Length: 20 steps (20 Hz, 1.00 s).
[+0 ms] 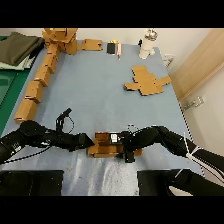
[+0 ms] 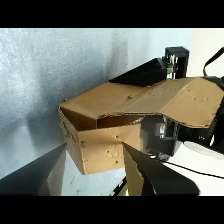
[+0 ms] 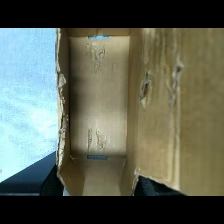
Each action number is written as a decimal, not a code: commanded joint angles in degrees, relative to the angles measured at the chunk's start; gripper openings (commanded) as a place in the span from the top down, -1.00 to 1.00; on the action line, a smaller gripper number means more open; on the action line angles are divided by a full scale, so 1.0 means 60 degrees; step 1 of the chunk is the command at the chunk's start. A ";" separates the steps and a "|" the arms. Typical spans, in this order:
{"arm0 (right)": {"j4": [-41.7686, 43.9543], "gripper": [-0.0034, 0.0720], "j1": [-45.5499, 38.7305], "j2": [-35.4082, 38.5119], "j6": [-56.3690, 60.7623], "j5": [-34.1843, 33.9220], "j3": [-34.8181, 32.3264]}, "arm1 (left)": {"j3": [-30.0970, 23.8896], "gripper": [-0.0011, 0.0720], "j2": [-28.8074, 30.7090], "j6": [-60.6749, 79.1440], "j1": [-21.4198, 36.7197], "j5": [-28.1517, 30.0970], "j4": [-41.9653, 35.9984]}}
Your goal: Fold the box.
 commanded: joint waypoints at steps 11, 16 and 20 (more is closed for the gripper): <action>-0.0007 -0.47 -0.0004 -0.0004 0.0004 -0.0004 0.0007 | 0.1366 -0.52 -0.0044 -0.6685 -0.3424 0.1749 0.5187; -0.0011 -0.47 -0.0004 -0.0004 0.0004 -0.0004 0.0007 | 0.2248 -0.52 -0.1093 -0.7879 -0.4408 0.1486 0.6444; -0.0011 -0.47 -0.0004 -0.0004 0.0004 -0.0004 0.0007 | 0.3351 -0.52 -0.1810 -0.9723 -0.5082 0.0484 0.8695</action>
